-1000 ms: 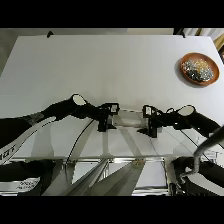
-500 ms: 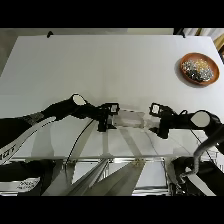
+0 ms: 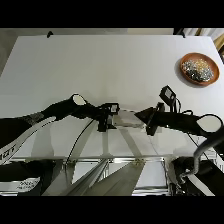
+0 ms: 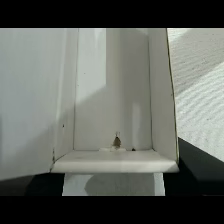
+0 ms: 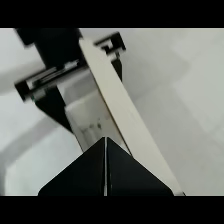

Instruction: Fold the box and place the chain.

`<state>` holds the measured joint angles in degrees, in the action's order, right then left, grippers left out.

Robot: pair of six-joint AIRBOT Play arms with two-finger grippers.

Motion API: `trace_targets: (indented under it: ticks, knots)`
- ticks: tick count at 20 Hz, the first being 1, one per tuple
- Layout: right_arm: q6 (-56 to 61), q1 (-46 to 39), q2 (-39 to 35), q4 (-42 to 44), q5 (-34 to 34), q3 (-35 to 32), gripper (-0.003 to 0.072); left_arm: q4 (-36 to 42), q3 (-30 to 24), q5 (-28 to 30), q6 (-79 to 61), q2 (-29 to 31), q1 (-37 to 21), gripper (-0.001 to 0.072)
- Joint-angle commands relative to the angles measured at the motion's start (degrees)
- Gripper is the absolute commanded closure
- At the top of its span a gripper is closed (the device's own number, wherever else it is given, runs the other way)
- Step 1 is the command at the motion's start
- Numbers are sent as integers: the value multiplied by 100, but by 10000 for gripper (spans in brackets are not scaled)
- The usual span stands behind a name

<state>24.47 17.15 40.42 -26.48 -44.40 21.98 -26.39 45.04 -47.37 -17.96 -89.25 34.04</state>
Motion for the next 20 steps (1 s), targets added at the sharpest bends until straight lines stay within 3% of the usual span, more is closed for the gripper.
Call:
trace_targets:
  ticks: [1, 5, 9, 16, 20]
  knots:
    - [664, 553, 654, 584, 1139, 4, 672, 0, -4, 0, 0, 4, 0, 437]
    - [1567, 605, 1567, 599, 2052, 4, 672, 0, -4, -2, 0, 4, 0, 437]
    - [2157, 605, 1917, 592, 2852, 4, 672, 0, -4, -2, 0, 4, 0, 437]
    - [2505, 605, 2240, 584, 2590, 4, 671, 0, -4, -2, 0, 4, 0, 437]
    - [2500, 605, 1801, 577, 2420, 7, 671, 0, -4, -2, 0, 4, 0, 437]
